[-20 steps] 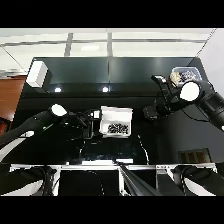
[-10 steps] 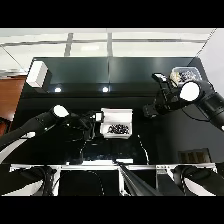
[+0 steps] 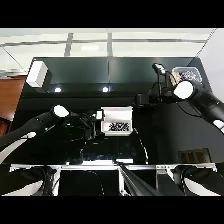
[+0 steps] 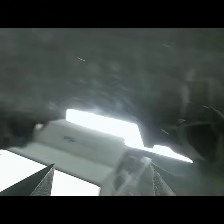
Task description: Fold the box and place the chain.
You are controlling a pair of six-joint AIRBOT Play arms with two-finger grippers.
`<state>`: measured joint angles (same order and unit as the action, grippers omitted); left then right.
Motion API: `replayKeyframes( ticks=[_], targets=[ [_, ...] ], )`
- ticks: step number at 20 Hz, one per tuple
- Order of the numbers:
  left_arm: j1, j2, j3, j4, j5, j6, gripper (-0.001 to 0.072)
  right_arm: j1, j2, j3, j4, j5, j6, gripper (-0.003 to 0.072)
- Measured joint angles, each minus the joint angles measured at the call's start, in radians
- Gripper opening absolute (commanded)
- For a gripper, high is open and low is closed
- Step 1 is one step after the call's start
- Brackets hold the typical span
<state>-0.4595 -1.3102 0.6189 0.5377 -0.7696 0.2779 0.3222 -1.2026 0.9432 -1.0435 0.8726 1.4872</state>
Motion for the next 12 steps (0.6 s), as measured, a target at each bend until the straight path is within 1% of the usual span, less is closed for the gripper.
replayKeyframes(
  ticks=[2, 3, 6, 9, 12],
  targets=[
    [0.000, 0.000, 0.000, -0.001, 0.001, 0.000, 0.0333, 0.005, -0.025, 0.002, 0.086, 0.006, -0.157, 0.0684],
    [0.000, 0.000, 0.000, -0.001, 0.001, 0.000, 0.0333, 0.006, -0.030, 0.008, 0.117, 0.027, -0.241, 0.0684],
    [0.000, 0.000, 0.000, -0.003, 0.002, 0.000, 0.0334, 0.008, -0.032, 0.041, 0.170, 0.161, -0.522, 0.0684],
    [0.000, 0.000, 0.000, -0.003, 0.002, -0.001, 0.0334, 0.014, -0.029, 0.055, 0.191, 0.279, -0.716, 0.0684],
    [0.000, 0.000, 0.000, -0.003, 0.002, -0.001, 0.0334, 0.038, -0.032, 0.029, 0.205, 0.296, -0.870, 0.0684]
  ],
)
